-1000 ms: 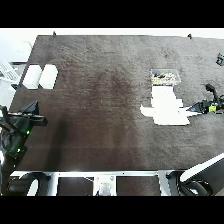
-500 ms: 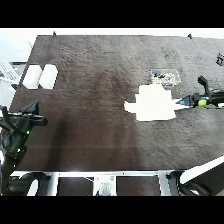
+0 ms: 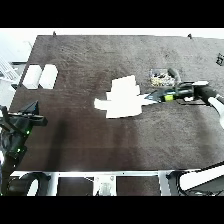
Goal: Fold the box and place the chain.
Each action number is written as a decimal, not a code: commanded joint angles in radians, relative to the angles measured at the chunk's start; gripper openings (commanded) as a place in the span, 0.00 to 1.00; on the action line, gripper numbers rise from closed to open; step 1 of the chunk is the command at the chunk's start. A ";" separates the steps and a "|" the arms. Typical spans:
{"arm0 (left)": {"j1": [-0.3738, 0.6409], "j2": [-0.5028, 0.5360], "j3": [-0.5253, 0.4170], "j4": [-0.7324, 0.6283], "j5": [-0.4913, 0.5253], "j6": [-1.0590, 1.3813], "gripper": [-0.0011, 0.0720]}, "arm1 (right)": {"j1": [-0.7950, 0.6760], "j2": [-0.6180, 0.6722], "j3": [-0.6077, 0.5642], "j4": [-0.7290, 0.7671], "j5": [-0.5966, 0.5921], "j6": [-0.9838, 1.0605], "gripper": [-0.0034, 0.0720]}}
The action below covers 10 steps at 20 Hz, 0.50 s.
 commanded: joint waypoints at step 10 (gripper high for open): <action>0.000 0.000 0.000 0.000 0.000 0.000 0.04 | 0.203 0.010 -0.017 -0.058 -0.349 0.103 0.05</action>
